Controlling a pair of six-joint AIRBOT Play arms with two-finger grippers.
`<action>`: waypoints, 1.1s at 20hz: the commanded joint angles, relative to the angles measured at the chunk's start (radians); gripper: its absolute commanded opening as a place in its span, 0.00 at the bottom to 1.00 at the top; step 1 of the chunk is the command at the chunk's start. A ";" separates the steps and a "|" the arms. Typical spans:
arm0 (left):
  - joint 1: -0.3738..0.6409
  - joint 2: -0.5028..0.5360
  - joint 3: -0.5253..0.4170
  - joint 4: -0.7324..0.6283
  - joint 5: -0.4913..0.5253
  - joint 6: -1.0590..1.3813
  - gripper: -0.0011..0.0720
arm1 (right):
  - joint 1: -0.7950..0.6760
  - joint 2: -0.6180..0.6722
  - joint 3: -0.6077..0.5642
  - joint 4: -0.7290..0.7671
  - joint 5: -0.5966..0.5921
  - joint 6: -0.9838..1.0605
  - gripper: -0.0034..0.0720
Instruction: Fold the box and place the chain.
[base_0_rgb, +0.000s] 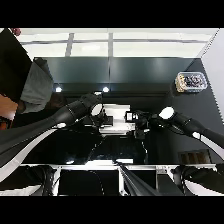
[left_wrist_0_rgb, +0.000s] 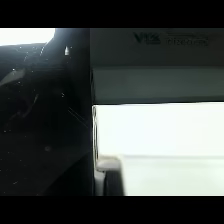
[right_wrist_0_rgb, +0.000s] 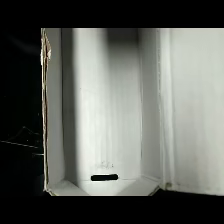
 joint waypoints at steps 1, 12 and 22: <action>-0.001 -0.001 0.001 -0.001 0.003 0.003 0.05 | -0.001 0.001 0.001 0.001 0.004 0.024 0.43; 0.000 0.000 0.001 0.013 -0.004 0.006 0.05 | -0.058 0.191 0.002 -0.267 0.059 0.289 0.89; 0.000 0.000 0.003 0.011 0.002 0.032 0.05 | -0.056 0.161 0.000 -0.178 0.064 0.163 0.85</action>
